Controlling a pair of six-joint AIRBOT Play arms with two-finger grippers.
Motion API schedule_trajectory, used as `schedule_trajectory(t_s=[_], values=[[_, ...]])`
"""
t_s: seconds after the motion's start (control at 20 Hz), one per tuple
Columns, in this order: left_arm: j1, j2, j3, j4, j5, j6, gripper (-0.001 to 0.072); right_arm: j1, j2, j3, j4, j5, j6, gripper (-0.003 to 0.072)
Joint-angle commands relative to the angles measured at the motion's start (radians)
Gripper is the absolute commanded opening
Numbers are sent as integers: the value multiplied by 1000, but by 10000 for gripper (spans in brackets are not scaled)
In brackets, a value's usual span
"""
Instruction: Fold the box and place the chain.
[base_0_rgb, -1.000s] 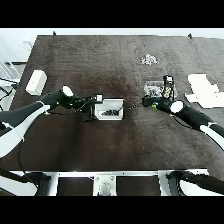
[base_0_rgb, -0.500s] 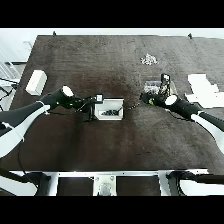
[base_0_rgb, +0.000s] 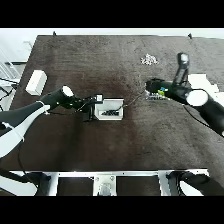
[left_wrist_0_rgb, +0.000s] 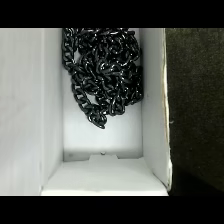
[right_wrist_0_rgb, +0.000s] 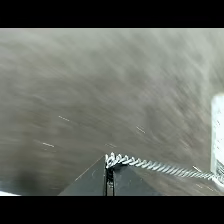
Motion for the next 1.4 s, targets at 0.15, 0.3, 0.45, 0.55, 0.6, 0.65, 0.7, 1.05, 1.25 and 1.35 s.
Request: schedule_trajectory(t_s=[0.15, 0.3, 0.45, 0.55, 0.6, 0.65, 0.7, 1.05, 1.25, 1.35], values=[[1, 0, 0, 0, 0, 0, 475, 135, 271, 23, -77, 45, 151, 5], [1, 0, 0, 0, 0, 0, 475, 243, 274, 63, -76, 31, 185, 4], [1, 0, 0, 0, 0, 0, 475, 342, 261, 64, -77, -39, 238, 5], [1, 0, 0, 0, 0, 0, 475, 366, 229, 63, -76, -39, 256, 5], [1, 0, 0, 0, 0, 0, 475, 374, 211, 63, -76, -43, 256, 5], [1, 0, 0, 0, 0, 0, 475, 381, 187, 63, -76, -47, 257, 5], [1, 0, 0, 0, 0, 0, 475, 392, 167, 63, -76, -47, 259, 5], [1, 0, 0, 0, 0, 0, 475, 431, 77, 1, -76, -107, 358, 5], [1, 0, 0, 0, 0, 0, 475, 481, 71, -66, -76, -176, 409, 5], [1, 0, 0, 0, 0, 0, 475, 493, 63, -80, -76, -181, 413, 5]])
